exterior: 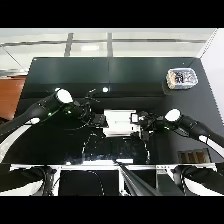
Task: Fold the box and place the chain.
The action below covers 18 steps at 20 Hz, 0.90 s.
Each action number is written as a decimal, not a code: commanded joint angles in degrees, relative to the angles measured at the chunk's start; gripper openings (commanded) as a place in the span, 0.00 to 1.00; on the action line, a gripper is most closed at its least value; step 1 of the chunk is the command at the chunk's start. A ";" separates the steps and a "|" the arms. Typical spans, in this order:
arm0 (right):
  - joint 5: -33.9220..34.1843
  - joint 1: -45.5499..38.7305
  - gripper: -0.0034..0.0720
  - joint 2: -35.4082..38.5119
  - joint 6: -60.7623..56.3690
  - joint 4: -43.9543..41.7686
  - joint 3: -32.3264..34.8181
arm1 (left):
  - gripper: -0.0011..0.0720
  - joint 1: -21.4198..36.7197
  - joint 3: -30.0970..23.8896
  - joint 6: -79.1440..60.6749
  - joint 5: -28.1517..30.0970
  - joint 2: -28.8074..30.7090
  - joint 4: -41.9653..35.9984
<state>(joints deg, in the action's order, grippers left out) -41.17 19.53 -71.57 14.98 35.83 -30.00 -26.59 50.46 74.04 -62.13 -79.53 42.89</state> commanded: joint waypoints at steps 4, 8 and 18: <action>0.00 0.00 0.06 0.00 0.00 -0.02 -0.02 | 0.56 -2.45 0.46 6.75 3.96 0.00 3.08; -0.02 0.00 0.06 0.00 0.00 0.00 -0.02 | 0.56 -4.76 0.46 10.84 6.91 0.00 6.19; 0.00 0.00 0.06 0.00 0.00 -0.02 -0.02 | 0.56 -9.86 1.79 26.93 8.74 -0.70 22.23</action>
<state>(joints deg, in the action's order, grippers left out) -41.17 19.53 -71.57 15.00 35.81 -30.00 -35.11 51.33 95.98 -53.63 -79.75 60.07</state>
